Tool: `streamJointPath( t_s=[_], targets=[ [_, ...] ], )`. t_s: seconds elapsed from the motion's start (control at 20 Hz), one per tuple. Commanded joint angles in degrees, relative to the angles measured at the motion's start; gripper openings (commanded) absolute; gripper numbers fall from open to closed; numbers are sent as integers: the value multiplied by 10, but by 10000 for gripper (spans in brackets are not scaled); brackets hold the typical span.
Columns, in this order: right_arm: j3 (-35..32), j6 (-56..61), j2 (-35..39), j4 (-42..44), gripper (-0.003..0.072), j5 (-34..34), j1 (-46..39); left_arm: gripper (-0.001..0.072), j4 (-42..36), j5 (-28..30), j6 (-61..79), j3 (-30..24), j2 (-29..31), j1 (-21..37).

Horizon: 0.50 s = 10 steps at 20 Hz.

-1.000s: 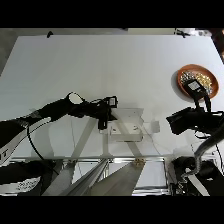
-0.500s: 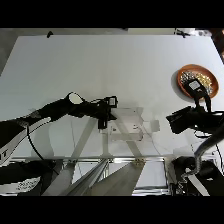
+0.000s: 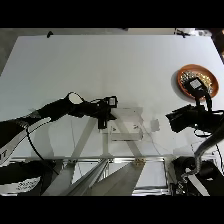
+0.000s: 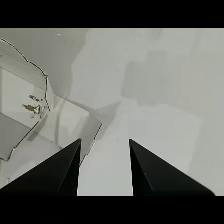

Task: Fold the box and place the chain.

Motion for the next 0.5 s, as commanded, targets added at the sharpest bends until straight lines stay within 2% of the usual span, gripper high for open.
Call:
streamJointPath(
  t_s=[0.0,0.45],
  targets=[
    [0,0,0,0,342,-6,0,7,0,-5,0,1,0,0],
    [0,0,0,0,342,-5,0,15,0,-11,0,1,-1,0]
  ],
)
